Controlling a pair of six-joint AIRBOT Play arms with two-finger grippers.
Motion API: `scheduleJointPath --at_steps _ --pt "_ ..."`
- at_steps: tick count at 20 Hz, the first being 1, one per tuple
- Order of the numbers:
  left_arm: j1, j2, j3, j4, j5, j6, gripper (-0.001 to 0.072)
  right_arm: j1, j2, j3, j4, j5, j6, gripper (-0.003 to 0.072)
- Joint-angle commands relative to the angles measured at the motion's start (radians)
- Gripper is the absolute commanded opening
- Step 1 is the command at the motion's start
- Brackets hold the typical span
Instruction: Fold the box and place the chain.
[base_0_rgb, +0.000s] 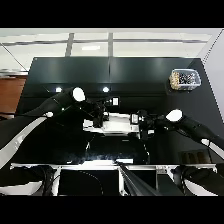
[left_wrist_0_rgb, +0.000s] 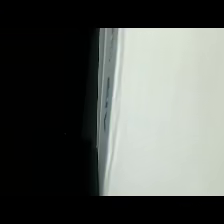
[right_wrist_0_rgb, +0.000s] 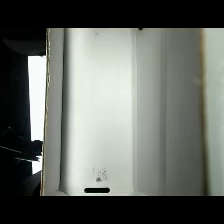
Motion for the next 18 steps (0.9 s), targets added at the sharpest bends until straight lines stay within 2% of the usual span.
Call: scheduleJointPath --at_steps 1,18 --pt "0.008 -0.001 0.0 0.001 0.011 -0.014 0.0024 -0.001 -0.005 0.0 -0.016 -0.004 0.012 0.0701" --pt "0.008 -0.002 0.0 -0.003 0.011 -0.014 0.0026 -0.007 -0.046 0.0 0.011 -0.022 -0.004 0.0701"
